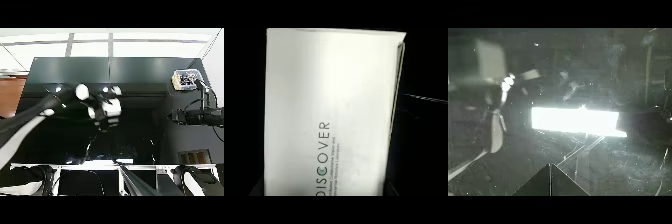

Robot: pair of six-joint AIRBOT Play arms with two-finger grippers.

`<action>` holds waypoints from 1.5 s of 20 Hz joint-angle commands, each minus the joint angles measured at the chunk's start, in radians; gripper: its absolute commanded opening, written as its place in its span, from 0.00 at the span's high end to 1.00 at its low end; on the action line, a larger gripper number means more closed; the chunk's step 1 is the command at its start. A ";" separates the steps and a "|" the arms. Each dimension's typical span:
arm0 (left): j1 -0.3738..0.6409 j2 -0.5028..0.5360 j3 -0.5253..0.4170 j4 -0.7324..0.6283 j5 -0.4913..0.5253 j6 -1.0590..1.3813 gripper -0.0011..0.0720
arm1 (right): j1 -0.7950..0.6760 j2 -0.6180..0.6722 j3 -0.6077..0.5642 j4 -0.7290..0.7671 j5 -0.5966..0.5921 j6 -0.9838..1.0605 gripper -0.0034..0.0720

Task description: Fold the box and place the chain.

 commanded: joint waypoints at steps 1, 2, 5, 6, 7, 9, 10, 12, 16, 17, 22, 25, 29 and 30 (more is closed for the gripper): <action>0.241 0.010 0.045 0.043 0.040 -0.159 0.79 | 0.000 0.001 0.000 0.016 -0.011 0.000 0.93; 0.323 -0.003 0.082 0.059 0.060 -0.212 0.79 | 0.000 0.001 0.000 0.022 -0.011 0.000 0.93; 0.540 -0.100 0.267 0.083 0.054 -0.388 0.79 | 0.001 0.001 0.000 0.049 -0.011 0.000 0.93; 0.605 -0.157 0.351 0.083 0.036 -0.444 0.79 | 0.004 0.001 0.000 0.057 -0.015 0.000 0.93; 0.655 -0.218 0.438 0.082 -0.001 -0.473 0.79 | 0.014 0.001 0.000 0.063 -0.024 0.000 0.93; 0.726 -0.347 0.608 0.084 -0.083 -0.479 0.79 | 0.042 0.001 0.000 0.068 -0.037 0.000 0.93; 0.751 -0.407 0.681 0.085 -0.110 -0.479 0.79 | 0.060 0.001 0.000 0.068 -0.044 0.000 0.93; 0.778 -0.502 0.782 0.104 -0.125 -0.479 0.79 | 0.097 0.001 0.000 0.068 -0.062 0.002 0.93; 0.794 -0.649 0.921 0.116 -0.142 -0.479 0.78 | 0.117 -0.004 0.000 0.066 -0.149 0.082 0.93; 0.793 -0.666 0.924 0.118 -0.129 -0.479 0.79 | 0.117 -0.005 0.000 0.066 -0.163 0.082 0.93; 0.773 -0.670 0.959 0.170 -0.145 -0.483 0.00 | 0.116 -0.005 0.000 0.066 -0.180 0.082 0.93; 0.766 -0.540 0.973 0.216 -0.166 -0.538 0.00 | 0.116 -0.005 0.034 -0.011 -0.192 0.018 0.93; 0.768 -0.314 0.960 0.182 -0.249 -0.589 0.08 | 0.116 -0.003 0.277 -0.264 -0.058 0.011 0.93; 0.768 -0.260 0.943 0.162 -0.290 -0.644 0.37 | 0.116 -0.001 0.328 -0.288 -0.014 0.011 0.93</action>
